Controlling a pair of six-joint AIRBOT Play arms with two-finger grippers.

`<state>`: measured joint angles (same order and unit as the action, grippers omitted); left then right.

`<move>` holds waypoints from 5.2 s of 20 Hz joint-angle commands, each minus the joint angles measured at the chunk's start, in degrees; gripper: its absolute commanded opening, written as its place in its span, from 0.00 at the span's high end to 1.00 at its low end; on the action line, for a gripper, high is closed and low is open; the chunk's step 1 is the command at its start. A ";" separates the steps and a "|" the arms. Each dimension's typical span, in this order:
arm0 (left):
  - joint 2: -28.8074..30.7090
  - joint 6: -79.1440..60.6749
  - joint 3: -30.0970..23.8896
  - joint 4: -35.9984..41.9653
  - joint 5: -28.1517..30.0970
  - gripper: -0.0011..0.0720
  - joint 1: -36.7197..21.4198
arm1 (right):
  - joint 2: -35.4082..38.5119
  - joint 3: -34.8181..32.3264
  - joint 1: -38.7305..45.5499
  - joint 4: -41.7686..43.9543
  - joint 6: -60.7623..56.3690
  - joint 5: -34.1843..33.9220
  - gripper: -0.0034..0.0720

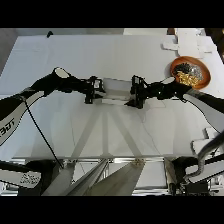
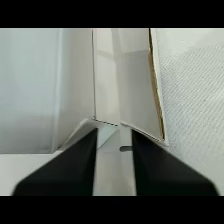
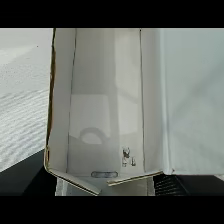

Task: Fold the box and place the chain.

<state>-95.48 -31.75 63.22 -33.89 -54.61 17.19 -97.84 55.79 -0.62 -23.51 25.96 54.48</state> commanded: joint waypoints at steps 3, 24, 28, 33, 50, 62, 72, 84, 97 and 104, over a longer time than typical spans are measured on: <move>-0.04 2.43 0.07 0.22 -0.09 0.50 0.02 | -0.02 0.04 -0.02 0.00 0.00 0.04 0.20; 14.97 44.61 0.07 -5.97 -4.68 0.98 -13.46 | -0.02 0.04 -0.02 -0.02 0.00 0.04 0.20; 12.11 81.53 0.07 -19.28 -4.79 0.98 -12.22 | -0.02 0.04 -0.02 0.00 0.00 0.04 0.20; 5.68 90.09 0.07 -21.46 -4.22 0.98 -6.47 | -0.02 0.04 -0.02 0.00 0.00 0.04 0.20; 1.88 98.62 0.07 -27.26 -4.17 0.98 -3.32 | -0.02 0.04 -0.02 -0.02 0.00 0.04 0.20; 1.84 96.24 0.07 -18.84 -4.26 0.98 -2.69 | -0.02 0.04 -0.02 -0.02 0.00 0.04 0.20; 1.97 95.82 0.07 -15.65 -4.63 0.97 -2.95 | -0.02 0.04 -0.02 0.00 0.00 0.04 0.20; 6.56 90.95 0.07 -10.64 -0.79 0.70 -3.91 | -0.02 0.04 -0.02 0.00 0.00 0.11 0.20; 4.87 92.52 0.07 -13.27 -3.06 0.98 -9.42 | -0.02 0.04 -0.02 -0.02 0.00 0.13 0.20; -0.48 95.25 0.07 -13.11 -1.99 0.98 -5.60 | -0.02 0.04 -0.02 0.00 0.00 0.11 0.20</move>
<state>-94.26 62.06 63.26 -47.00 -56.90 10.50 -97.84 55.79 -0.64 -23.53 25.96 54.59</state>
